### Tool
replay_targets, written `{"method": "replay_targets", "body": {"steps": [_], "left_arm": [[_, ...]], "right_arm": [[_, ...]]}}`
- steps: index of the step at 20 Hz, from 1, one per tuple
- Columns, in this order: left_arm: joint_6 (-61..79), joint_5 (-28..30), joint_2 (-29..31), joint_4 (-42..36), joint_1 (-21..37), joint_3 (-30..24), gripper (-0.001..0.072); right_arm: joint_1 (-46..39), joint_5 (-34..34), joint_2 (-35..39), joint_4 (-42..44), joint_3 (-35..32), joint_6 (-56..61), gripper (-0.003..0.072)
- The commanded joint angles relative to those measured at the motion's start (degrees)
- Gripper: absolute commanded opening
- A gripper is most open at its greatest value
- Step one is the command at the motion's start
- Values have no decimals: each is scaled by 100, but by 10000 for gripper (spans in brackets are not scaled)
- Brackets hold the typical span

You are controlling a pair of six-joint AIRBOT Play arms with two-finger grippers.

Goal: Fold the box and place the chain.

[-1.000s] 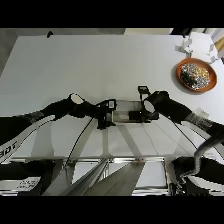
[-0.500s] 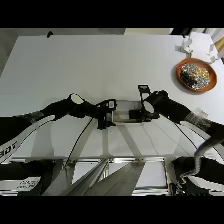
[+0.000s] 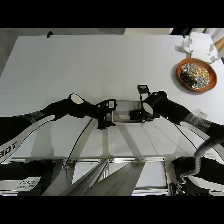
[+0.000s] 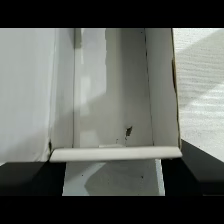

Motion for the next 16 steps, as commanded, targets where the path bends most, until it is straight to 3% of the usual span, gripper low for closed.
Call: {"method": "replay_targets", "body": {"steps": [1, 5, 10, 13, 16], "left_arm": [[2, 2, 2, 0, 0, -2, 209], [2, 2, 2, 0, 0, -2, 209], [2, -2, 2, 0, 0, -2, 209], [2, 0, 2, 0, -2, -2, 209], [2, 2, 2, 0, 0, -2, 209]], "right_arm": [[9, -131, 179, 2, 7, -295, 335], [9, 125, 776, -269, 7, -1130, 339], [-136, 243, 2094, -455, 24, -2035, 339], [-1440, 52, 2354, -428, 258, -2549, 338], [-3228, -175, 1906, -417, 931, -3161, 338]]}}
